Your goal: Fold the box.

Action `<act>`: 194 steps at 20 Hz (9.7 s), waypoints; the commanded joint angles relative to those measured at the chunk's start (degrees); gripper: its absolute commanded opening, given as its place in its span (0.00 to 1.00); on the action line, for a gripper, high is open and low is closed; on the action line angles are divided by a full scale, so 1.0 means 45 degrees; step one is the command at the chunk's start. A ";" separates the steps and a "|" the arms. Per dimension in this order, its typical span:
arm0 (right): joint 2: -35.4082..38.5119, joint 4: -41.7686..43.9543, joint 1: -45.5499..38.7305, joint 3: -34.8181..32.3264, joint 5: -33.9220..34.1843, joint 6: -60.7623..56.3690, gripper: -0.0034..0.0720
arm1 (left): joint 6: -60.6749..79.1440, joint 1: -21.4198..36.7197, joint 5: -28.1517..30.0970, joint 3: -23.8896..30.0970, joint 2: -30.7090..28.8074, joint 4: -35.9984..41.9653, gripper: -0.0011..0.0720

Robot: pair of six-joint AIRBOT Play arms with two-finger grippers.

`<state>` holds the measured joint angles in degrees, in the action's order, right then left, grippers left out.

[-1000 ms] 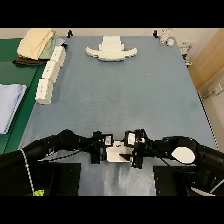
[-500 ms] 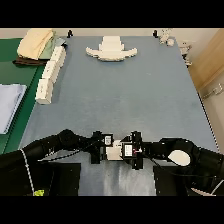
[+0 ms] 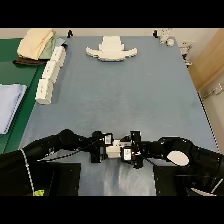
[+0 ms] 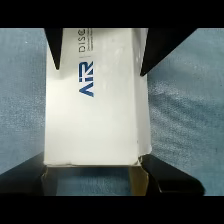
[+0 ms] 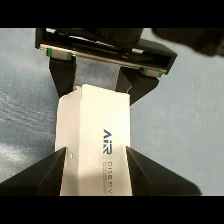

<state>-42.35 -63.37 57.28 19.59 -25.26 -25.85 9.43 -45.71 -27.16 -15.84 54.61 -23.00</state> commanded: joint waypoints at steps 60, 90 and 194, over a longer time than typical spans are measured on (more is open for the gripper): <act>0.1681 0.7203 0.3084 -0.3293 0.6547 -0.4167 0.06 | 0.0034 0.0000 -0.0087 0.0000 -0.0010 -0.0039 0.72; 0.0957 0.7276 -0.0287 -0.0976 0.6222 -0.4435 0.06 | 0.0034 0.0000 -0.0087 0.0000 -0.0010 -0.0039 0.72; -0.4648 -0.7101 -0.7888 0.7373 -0.6135 -1.8297 0.07 | -1.3138 1.7286 -0.8869 -0.7436 -0.0510 -1.2454 0.97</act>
<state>-63.24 -95.35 21.80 52.73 -52.88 -108.18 -46.85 32.21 -59.05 -46.04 55.72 -75.83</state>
